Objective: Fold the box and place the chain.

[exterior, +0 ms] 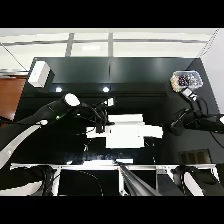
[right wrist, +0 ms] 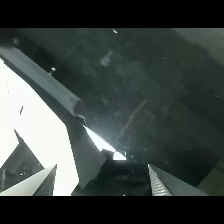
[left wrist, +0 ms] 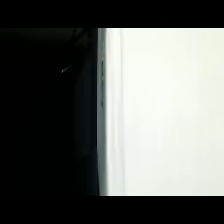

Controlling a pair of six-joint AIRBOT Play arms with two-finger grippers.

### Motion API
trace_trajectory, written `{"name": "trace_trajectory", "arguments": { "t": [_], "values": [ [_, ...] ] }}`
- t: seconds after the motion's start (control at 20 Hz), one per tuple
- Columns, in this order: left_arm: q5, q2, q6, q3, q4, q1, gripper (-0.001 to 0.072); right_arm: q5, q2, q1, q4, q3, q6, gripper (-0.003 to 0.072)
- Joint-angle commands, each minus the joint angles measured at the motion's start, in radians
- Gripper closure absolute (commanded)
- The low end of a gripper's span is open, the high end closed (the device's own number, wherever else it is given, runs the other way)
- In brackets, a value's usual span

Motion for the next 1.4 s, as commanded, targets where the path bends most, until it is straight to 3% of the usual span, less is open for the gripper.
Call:
{"name": "trace_trajectory", "arguments": {
  "t": [0.0,0.4,0.65,0.9,1.05,1.35],
  "values": [
    [0.057,-0.002,0.028,-0.002,0.006,-0.025,0.0682,-0.036,0.0,0.0,0.031,-0.082,-0.102,0.0032],
    [0.057,-0.065,-0.035,-0.004,0.006,-0.026,0.0685,-0.084,0.0,0.192,0.095,-0.164,-0.171,0.0033],
    [0.057,-0.064,-0.035,-0.003,0.007,-0.025,0.0685,-0.117,0.0,0.205,0.096,-0.163,-0.271,0.0033],
    [0.058,-0.064,-0.035,-0.003,0.007,-0.025,0.0685,-0.087,0.0,0.205,0.1,-0.046,-0.283,0.0033],
    [0.057,-0.064,-0.035,-0.003,0.007,-0.025,0.0685,-0.042,-0.002,0.205,0.099,-0.037,-0.283,0.0033],
    [0.058,-0.064,-0.035,-0.003,0.007,-0.025,0.0685,-0.108,-0.009,0.333,0.039,-0.201,-0.397,0.0033]
  ]
}}
